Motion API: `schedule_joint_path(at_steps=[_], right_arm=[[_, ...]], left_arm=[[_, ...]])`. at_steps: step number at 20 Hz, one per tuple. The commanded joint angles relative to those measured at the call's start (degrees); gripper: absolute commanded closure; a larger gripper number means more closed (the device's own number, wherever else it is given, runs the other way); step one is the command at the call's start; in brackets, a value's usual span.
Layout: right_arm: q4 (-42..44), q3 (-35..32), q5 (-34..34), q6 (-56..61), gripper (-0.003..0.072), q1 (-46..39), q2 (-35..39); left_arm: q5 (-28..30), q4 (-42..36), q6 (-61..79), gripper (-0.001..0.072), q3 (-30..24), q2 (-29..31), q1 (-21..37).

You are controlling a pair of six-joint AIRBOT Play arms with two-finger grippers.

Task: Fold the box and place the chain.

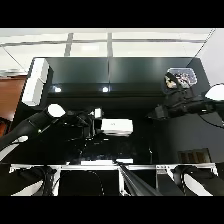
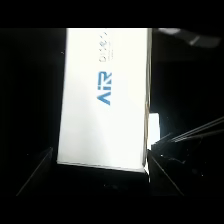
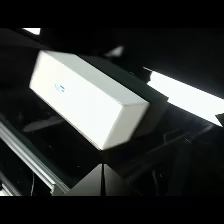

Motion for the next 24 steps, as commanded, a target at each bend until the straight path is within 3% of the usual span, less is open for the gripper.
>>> schedule_joint_path(at_steps=[1, 4, 7, 10, 17, 24], right_arm=[[-4.5, 0.13, 1.6, 2.27, 0.0674, -2.93, 2.05], [-4.37, 0.15, -0.96, 2.97, 0.0674, -2.93, 2.05], [-4.42, 0.13, -1.36, 2.97, 0.0674, -2.93, 2.05], [-4.42, 0.15, -1.2, 2.97, 0.0674, -2.93, 2.05], [-4.46, 0.13, -1.36, 2.95, 0.0674, -2.93, 2.05], [-4.44, 0.13, -1.36, 2.97, 0.0674, -2.93, 2.05]], left_arm=[[-2.21, 1.03, -11.15, -0.0003, 4.42, 1.88, -0.13], [-3.34, -0.39, -17.44, -0.0001, 10.45, -2.01, -2.34], [-4.44, -1.53, -17.86, -0.0002, 16.06, -9.73, -5.07], [-4.74, -2.16, -18.99, -0.0003, 18.62, -14.97, -6.29], [-12.5, -1.31, -20.55, -0.0002, 18.67, -17.0, -6.67], [-14.62, 9.81, -23.78, -0.0002, 21.99, -17.05, -10.16]])
